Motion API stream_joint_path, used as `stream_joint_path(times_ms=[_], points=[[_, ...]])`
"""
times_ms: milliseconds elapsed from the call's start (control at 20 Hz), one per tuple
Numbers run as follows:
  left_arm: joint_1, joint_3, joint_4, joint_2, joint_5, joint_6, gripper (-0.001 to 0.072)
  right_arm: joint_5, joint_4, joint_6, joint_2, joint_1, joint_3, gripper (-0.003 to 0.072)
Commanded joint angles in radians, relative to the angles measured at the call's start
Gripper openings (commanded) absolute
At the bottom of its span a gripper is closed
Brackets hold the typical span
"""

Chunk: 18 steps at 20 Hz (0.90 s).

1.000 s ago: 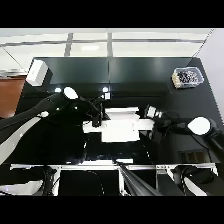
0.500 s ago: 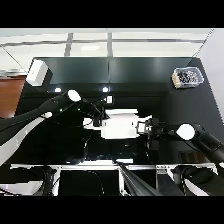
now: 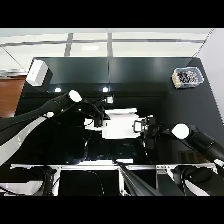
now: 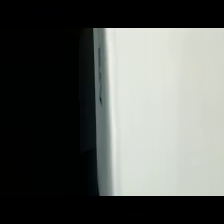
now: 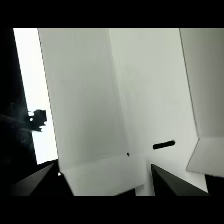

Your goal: Fold the box and place the chain.

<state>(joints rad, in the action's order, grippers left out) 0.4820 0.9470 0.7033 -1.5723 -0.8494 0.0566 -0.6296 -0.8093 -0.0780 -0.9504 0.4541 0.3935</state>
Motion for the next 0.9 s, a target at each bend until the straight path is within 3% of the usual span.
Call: stream_joint_path(times_ms=[0,200,500,850], points=[[0.0,-0.001,0.003,-0.001,-0.001,0.0,0.0029,0.117,0.045,0.016,-0.019,0.033,0.014,0.0684],[0.0,-0.001,0.003,-0.001,-0.011,0.0,0.0029,0.052,0.021,0.028,-0.022,-0.024,0.091,0.0684],[0.0,0.0,0.003,-0.001,-0.023,0.0,0.0029,-0.016,0.233,0.272,-0.131,-0.115,0.172,0.0683],[0.0,0.0,0.004,-0.001,-0.023,0.0,0.0029,-0.11,0.304,0.377,-0.197,-0.216,0.193,0.0684]])
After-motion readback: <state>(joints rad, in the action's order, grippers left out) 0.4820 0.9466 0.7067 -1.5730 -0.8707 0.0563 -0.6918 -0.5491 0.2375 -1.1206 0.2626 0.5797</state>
